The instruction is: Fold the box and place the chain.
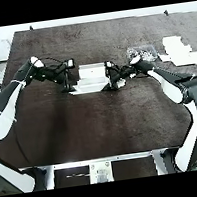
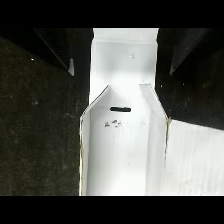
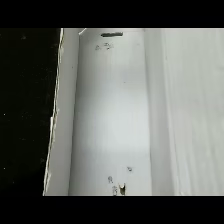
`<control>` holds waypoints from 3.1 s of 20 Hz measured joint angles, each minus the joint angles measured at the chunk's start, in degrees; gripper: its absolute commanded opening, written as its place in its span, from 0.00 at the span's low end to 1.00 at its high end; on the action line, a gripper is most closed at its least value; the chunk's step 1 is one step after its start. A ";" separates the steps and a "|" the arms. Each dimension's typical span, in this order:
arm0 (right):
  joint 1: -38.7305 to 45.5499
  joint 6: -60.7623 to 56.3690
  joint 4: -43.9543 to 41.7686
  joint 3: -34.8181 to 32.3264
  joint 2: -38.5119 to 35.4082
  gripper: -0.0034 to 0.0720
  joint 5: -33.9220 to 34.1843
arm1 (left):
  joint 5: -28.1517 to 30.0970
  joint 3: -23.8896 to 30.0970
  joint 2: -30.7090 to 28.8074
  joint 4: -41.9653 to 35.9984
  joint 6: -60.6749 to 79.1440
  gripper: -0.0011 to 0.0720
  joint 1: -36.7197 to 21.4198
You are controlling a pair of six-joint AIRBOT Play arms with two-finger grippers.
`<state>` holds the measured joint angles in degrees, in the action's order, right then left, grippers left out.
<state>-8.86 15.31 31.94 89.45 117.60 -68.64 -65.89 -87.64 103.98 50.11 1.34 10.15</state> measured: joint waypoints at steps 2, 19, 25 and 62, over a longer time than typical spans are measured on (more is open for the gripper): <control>0.00 0.00 0.00 0.00 0.00 0.81 0.00 | -0.90 -1.03 1.01 0.04 -0.17 0.94 0.22; 0.00 0.00 0.02 0.00 0.00 0.81 0.00 | 0.76 -2.19 4.17 -0.61 0.39 0.76 2.80; 0.00 -0.07 -0.02 0.02 0.00 0.81 0.11 | 2.29 -2.21 4.24 -0.59 1.57 0.57 3.19; -0.02 -0.02 -0.20 0.00 0.00 0.81 0.13 | 4.68 -2.93 5.57 -4.00 8.61 0.59 3.37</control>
<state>-8.88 15.29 31.75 89.45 117.60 -68.51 -61.21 -90.56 109.56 46.11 9.96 13.52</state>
